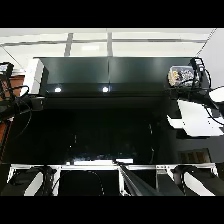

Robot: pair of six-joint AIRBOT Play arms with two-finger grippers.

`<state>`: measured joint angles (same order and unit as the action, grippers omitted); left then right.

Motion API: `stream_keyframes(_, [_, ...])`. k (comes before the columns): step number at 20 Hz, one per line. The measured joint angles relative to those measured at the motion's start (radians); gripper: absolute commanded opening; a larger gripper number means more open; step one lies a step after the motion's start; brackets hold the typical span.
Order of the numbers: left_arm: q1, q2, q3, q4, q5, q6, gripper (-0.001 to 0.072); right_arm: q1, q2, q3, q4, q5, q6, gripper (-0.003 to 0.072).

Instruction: Fold the box and place the chain.

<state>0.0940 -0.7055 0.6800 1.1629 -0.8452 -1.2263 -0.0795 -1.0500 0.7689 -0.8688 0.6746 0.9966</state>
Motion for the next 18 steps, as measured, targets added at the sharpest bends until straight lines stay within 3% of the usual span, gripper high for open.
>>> stream_keyframes(14, [0.0,0.0,0.0,0.0,0.002,0.0,0.0027,0.0,0.0,0.0,0.0,0.0,0.0,0.0015])
stream_keyframes(18, [0.0,-0.003,0.0,-0.002,0.13,0.0,0.0027,0.001,0.0,0.0,0.059,-0.026,0.0,0.0015])
